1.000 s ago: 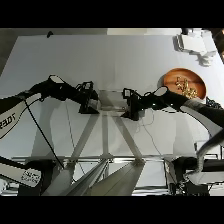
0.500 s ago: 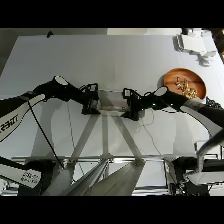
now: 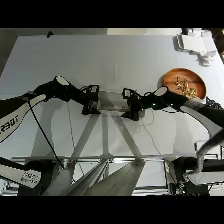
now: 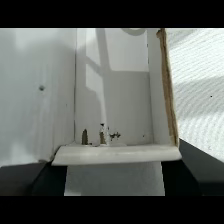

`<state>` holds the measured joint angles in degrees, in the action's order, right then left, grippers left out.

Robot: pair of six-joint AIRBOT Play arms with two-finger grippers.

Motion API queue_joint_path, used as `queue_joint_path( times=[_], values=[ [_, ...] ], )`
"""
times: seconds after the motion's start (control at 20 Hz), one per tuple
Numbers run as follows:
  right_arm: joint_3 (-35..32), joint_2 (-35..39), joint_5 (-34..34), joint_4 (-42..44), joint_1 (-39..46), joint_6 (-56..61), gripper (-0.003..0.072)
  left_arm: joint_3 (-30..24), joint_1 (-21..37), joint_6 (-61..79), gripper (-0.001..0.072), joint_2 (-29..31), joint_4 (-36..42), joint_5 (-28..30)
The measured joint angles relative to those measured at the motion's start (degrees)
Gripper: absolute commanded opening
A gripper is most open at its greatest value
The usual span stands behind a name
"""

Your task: Fold the box and place the chain.

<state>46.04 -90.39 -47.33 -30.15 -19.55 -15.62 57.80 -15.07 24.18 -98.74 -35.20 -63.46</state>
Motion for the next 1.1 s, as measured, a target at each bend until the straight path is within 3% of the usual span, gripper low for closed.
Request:
queue_joint_path(
  times=[0.65, 0.7, 0.75, 0.8, 1.1],
  values=[
    [0.0, 0.0, -0.1, 0.2, 0.0, 0.1, 0.0479, 0.0, 0.0, 0.0, 0.0142, 0.0, -0.3, 0.1],
    [0.0, 0.0, -0.1, 0.2, 0.0, 0.1, 0.0538, 0.0, 0.0, 0.0, 0.0142, 0.0, -0.3, 0.1],
    [0.0, 0.0, -0.1, 0.2, 0.0, 0.1, 0.0682, 0.0, 0.0, 0.0, 0.0142, 0.0, -0.3, 0.2],
    [0.0, 0.0, -0.4, 0.2, 0.0, 0.1, 0.0709, 0.0, 0.0, 0.0, 0.0142, 0.0, -0.3, 0.3],
    [0.0, 2.5, 2.1, -5.6, 0.0, 0.6, 0.0699, 0.0, 0.0, -0.1, 0.0142, 0.0, -0.2, 0.5]
  ],
)
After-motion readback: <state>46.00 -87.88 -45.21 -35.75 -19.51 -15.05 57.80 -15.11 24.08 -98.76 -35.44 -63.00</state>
